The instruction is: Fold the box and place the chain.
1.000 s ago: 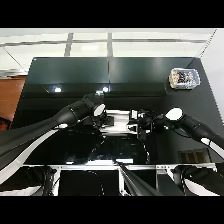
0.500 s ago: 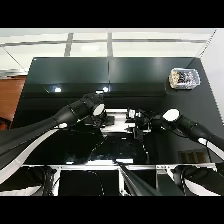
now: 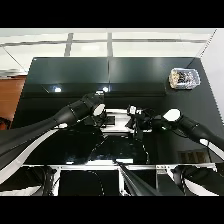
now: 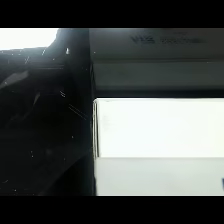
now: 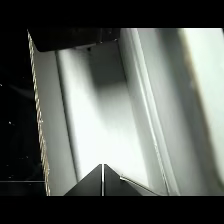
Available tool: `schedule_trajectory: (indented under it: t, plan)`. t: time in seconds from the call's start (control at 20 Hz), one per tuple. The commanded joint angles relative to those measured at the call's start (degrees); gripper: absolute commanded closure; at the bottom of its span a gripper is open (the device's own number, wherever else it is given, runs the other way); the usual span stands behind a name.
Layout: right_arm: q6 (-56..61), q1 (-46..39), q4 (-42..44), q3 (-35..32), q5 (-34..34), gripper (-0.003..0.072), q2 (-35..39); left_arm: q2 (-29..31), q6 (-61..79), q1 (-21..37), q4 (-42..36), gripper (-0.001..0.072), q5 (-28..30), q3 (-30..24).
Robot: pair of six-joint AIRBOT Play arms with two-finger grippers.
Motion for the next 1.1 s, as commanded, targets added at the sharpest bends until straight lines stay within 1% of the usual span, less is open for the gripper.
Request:
schedule_trajectory:
  t: [0.0,0.05,0.1,0.15,0.25,0.35,0.4,0.45,0.55,0.7,0.8,0.85,0.95,1.05]
  plan:
    - [25.5,-2.9,-6.5,0.5,4.2,0.0673,5.0,0.0,0.1,0.0,0.2,0.0687,0.0,0.1]
    - [34.5,-5.9,-10.0,1.4,6.6,0.0673,7.7,0.0,0.1,0.0,0.2,0.0687,0.1,0.1]
    - [41.1,-9.6,-12.7,2.2,9.0,0.0673,10.4,0.0,0.1,0.0,0.2,0.0687,0.2,0.1]
    - [49.0,-14.4,-14.3,2.2,11.1,0.0673,13.0,0.0,0.1,0.0,0.2,0.0686,0.2,0.1]
    - [63.3,-24.3,-19.1,2.2,14.8,0.0673,14.7,0.0,0.1,0.0,0.2,0.0687,0.1,0.1]
    - [75.9,-32.7,-25.5,0.5,14.8,0.0673,14.2,0.0,0.1,0.0,0.2,0.0686,0.1,0.1]
    - [80.6,-36.0,-26.7,-1.0,13.7,0.0673,13.8,0.0,0.1,0.0,0.2,0.0687,0.1,0.1]
    - [83.2,-38.3,-26.0,-2.5,13.6,0.0673,13.0,0.0,0.1,0.0,0.2,0.0686,0.2,0.1]
    - [82.1,-39.1,-22.5,-4.6,16.1,0.0673,9.7,0.0,0.1,0.0,0.2,0.0686,0.2,0.1]
    - [72.9,-34.0,-11.8,-5.4,20.5,0.0673,1.7,0.0,0.1,0.0,0.2,0.0686,0.1,0.1]
    - [66.7,-27.9,-3.5,-5.4,19.0,0.0673,-2.8,0.0,0.1,0.0,0.2,0.0686,0.2,0.1]
    - [63.5,-25.4,-0.7,-5.3,17.8,0.0673,-4.1,0.0,0.1,0.0,0.2,0.0686,0.2,0.1]
    - [59.9,-22.0,1.9,-4.2,16.8,0.0673,-5.0,0.0,0.1,0.0,0.2,0.0687,0.2,0.1]
    - [59.5,-21.5,1.7,-1.8,20.0,0.0672,-5.0,0.0,0.1,0.0,0.2,0.0686,0.2,0.1]
